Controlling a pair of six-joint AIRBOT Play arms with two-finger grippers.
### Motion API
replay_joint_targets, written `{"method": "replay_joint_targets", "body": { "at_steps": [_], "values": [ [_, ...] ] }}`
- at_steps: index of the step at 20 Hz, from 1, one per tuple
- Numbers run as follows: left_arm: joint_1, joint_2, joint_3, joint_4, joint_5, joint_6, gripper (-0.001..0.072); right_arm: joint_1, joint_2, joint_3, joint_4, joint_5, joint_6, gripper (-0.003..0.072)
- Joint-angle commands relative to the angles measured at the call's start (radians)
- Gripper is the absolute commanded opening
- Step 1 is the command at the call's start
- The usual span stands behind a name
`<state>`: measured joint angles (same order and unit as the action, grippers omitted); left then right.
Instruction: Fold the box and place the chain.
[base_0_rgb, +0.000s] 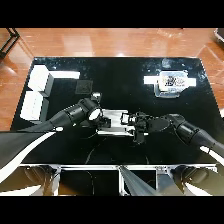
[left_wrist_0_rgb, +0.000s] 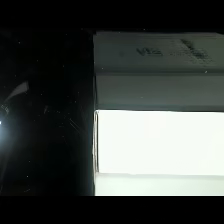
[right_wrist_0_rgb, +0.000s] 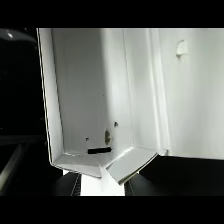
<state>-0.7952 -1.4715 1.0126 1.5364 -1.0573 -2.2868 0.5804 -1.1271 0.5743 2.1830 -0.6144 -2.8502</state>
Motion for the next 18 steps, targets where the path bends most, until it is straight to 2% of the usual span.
{"method": "replay_joint_targets", "body": {
  "at_steps": [1,8,16,17,18],
  "values": [
    [0.0,-0.001,0.0,-0.002,0.006,0.001,0.002,0.002,-0.001,0.001,0.053,0.003,0.0,0.0187],
    [0.0,-0.001,0.0,-0.005,0.006,0.002,0.002,0.002,-0.02,0.001,0.166,0.013,0.0,0.0188],
    [0.0,-0.001,0.0,-0.005,0.005,0.002,0.002,0.014,-0.064,0.001,0.192,0.053,0.005,0.0191],
    [0.0,-0.001,0.0,-0.005,0.005,0.002,0.002,0.016,-0.064,0.001,0.192,0.054,0.005,0.0247],
    [0.0,-0.001,0.0,-0.005,0.005,0.002,0.002,0.016,-0.064,0.001,0.192,0.054,0.005,0.0352]
  ]
}}
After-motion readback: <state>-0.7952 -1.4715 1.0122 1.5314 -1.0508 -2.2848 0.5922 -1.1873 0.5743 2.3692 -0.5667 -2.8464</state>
